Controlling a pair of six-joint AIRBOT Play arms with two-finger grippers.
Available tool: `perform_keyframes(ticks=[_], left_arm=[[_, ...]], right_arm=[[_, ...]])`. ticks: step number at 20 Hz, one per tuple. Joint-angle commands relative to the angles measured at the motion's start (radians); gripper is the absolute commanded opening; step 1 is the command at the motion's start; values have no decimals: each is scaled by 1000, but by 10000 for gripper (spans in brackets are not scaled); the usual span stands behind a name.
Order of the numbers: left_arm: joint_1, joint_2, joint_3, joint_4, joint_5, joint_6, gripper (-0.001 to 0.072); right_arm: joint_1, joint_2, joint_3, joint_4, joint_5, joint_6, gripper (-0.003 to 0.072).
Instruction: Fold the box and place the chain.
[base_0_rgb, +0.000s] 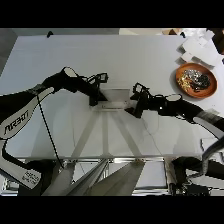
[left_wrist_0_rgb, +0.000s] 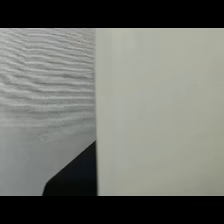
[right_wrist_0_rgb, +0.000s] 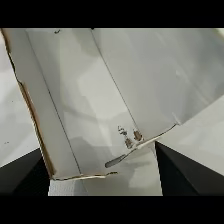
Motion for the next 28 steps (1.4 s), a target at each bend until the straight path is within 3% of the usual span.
perform_keyframes(ticks=[1,11,19,28], left_arm=[[0,0,0,0,-2,0,14],[-1,0,0,0,-2,0,14],[-1,0,0,0,-2,0,14],[0,0,0,0,-2,0,14]], right_arm=[[1,-17,31,-50,1,49,690],[-62,-17,60,-105,22,-9,690],[-77,-60,90,-103,117,-174,690],[-106,-146,198,-111,248,-206,690]])
